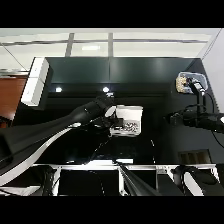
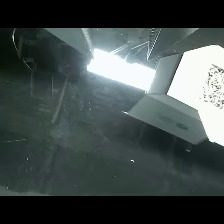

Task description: Fold the box and place the chain.

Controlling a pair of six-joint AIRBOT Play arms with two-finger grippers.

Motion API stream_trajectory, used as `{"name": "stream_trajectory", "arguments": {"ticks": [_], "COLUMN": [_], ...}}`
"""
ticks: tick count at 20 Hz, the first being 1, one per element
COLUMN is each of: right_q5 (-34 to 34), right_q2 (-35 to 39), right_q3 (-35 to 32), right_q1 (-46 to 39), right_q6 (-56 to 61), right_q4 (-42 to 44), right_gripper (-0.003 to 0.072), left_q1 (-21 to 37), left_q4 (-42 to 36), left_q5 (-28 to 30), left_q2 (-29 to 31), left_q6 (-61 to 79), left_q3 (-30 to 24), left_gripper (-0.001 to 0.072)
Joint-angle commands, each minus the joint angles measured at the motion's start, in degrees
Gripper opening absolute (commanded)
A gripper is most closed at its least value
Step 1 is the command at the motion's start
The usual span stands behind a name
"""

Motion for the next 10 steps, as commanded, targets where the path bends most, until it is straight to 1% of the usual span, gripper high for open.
{"name": "stream_trajectory", "arguments": {"ticks": [1,6,8,10], "right_q5": [-0.7,-2.1,-2.1,-2.1], "right_q2": [0.0,0.0,0.0,0.0], "right_q3": [0.0,0.0,0.0,0.0], "right_q1": [-0.2,-0.1,-0.1,-0.1], "right_q6": [0.0,0.0,0.0,0.0], "right_q4": [-0.3,-0.3,-0.3,-0.3], "right_gripper": [0.0378,0.0378,0.0378,0.0378], "left_q1": [-0.6,0.0,2.5,8.1], "left_q4": [5.7,17.5,18.9,18.4], "left_q5": [0.9,-3.6,-4.2,-2.0], "left_q2": [5.0,17.5,22.4,28.3], "left_q6": [0.1,6.0,9.0,9.4], "left_q3": [0.4,-0.4,-3.8,-10.3], "left_gripper": [0.0574,0.0574,0.0574,0.0575]}}
